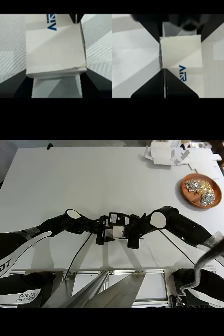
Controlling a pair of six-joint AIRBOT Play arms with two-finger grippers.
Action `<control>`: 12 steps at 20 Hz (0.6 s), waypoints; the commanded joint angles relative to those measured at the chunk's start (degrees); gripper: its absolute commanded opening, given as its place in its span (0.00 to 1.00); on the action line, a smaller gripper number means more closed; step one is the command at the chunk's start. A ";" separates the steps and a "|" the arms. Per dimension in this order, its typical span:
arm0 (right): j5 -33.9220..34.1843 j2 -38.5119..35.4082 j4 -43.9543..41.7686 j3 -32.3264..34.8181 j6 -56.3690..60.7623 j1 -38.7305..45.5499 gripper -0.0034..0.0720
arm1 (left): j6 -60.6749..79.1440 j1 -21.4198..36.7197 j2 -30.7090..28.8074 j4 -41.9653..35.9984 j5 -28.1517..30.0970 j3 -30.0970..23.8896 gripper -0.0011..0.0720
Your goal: Fold the box and place the chain.
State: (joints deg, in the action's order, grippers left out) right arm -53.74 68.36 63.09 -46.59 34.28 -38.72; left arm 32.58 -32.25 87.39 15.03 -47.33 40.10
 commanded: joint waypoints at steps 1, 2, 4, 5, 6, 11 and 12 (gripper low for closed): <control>-0.44 1.79 0.15 0.13 0.02 -0.02 0.07 | -0.02 0.02 -0.04 -0.02 -0.04 0.04 0.03; -0.46 1.95 0.35 0.13 0.37 0.00 0.07 | -0.02 0.02 -0.04 -0.02 -0.04 0.04 0.03; -0.42 2.25 0.50 0.15 0.76 -0.02 0.07 | -0.02 0.02 -0.04 -0.02 -0.04 0.04 0.03; -0.44 2.25 0.50 0.15 1.25 -0.02 0.07 | -0.02 0.02 -0.04 -0.02 -0.02 0.04 0.03; -0.61 2.27 0.48 0.15 1.53 -0.02 0.07 | -0.02 0.02 -0.04 -0.02 -0.02 0.04 0.03; -1.42 2.93 1.09 0.17 3.82 -0.02 0.07 | -0.02 0.02 -0.04 -0.02 -0.02 0.04 0.03; -1.40 2.51 1.09 0.11 4.87 -0.02 0.07 | -0.02 0.02 -0.04 -0.02 -0.04 0.04 0.03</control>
